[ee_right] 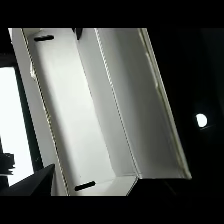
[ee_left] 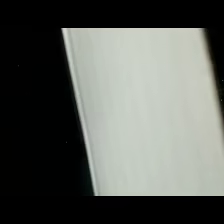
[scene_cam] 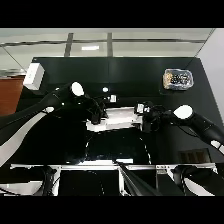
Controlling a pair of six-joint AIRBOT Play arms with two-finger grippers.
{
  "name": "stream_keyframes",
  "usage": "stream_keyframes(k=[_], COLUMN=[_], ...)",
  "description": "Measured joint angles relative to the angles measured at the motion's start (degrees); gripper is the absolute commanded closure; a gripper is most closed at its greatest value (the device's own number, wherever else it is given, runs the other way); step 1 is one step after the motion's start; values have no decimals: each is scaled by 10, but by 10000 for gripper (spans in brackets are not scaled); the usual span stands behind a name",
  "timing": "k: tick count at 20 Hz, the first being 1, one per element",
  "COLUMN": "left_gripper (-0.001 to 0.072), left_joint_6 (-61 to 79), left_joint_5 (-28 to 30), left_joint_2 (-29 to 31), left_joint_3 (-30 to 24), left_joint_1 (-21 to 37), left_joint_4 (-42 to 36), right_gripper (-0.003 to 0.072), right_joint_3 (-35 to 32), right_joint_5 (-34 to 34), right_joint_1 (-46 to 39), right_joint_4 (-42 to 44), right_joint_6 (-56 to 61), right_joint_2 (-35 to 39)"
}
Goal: Fold the box and place the chain.
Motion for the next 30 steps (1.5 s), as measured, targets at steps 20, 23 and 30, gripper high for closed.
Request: stream_keyframes(k=[20,23,30], left_gripper=[682,682,682], left_joint_6=[21,17,13], left_joint_5=[11,11,9], left_joint_2=[-14,-14,-14], left_joint_3=[0,0,0], left_joint_1=[-8,-8,-8], left_joint_4=[5,5,6], right_gripper=[-2,-3,-3], right_joint_3=[-4,-4,-4], right_joint_5=[16,17,15], right_joint_1=[20,17,14], right_joint_4=[-3,-11,-18], right_joint_6=[-8,-7,-6], right_joint_2=[-74,-79,-90])
